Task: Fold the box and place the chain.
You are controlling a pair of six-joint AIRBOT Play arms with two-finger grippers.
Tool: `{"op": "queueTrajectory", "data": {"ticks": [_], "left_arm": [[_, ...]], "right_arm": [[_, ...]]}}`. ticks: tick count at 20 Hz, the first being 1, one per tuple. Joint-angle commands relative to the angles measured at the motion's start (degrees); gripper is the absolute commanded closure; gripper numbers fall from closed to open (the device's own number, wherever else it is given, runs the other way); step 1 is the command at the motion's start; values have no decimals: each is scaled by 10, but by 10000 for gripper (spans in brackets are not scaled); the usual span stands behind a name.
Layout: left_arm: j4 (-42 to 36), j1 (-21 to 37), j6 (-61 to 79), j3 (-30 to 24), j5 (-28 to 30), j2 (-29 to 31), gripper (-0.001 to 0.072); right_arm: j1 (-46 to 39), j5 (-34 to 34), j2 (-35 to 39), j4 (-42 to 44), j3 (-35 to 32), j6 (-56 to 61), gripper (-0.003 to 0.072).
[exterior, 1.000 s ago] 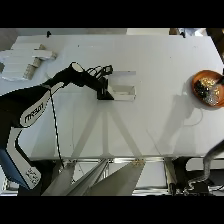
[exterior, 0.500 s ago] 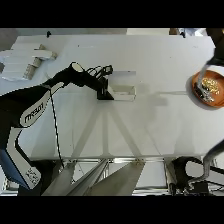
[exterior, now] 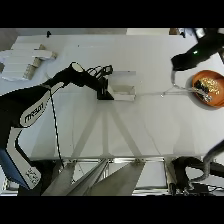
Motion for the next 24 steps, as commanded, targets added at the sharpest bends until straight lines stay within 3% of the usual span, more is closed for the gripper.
{"op": "queueTrajectory", "data": {"ticks": [1, 10, 15, 20, 24], "left_arm": [[0, 0, 0, 0, 0, 0, 177], [0, 0, 0, 0, 0, 0, 177], [0, 0, 0, 0, 0, 0, 177], [0, 0, 0, 0, 0, 0, 177], [0, 0, 0, 0, 0, 0, 177]], "right_arm": [[59, -7, -34, -4, 0, 0, 677], [166, -57, -120, 14, 0, -19, 676], [192, -88, -141, 85, 0, -57, 676], [203, -177, -154, 143, 0, -61, 676], [209, -206, -172, 160, 0, -61, 676]]}}
